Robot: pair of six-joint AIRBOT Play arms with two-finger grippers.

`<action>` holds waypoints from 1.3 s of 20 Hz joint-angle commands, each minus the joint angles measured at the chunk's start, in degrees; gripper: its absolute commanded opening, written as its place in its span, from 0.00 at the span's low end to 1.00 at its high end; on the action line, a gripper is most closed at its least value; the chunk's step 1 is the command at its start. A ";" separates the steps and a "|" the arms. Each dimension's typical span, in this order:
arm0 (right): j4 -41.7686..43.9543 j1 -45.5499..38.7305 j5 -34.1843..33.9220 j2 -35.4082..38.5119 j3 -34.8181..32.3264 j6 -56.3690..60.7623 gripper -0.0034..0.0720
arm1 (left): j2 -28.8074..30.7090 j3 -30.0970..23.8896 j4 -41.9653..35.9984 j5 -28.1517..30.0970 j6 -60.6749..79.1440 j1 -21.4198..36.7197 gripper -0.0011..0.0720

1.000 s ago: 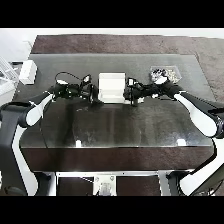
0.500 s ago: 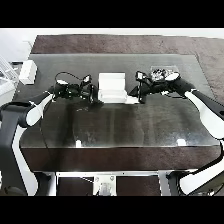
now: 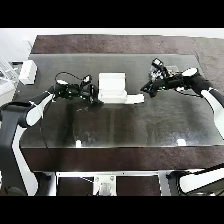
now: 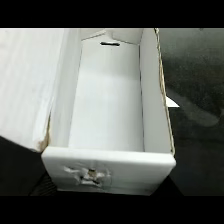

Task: Fold the box and place the chain.

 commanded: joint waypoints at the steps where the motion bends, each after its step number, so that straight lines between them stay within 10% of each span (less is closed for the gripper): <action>1: -4.59 -3.10 -0.96 0.31 0.04 21.16 0.05 | 0.02 0.00 0.00 0.04 0.00 0.07 0.73; 26: 0.20 8.55 6.03 -7.19 6.51 38.86 0.05 | 0.02 0.00 0.00 0.04 0.00 0.07 0.73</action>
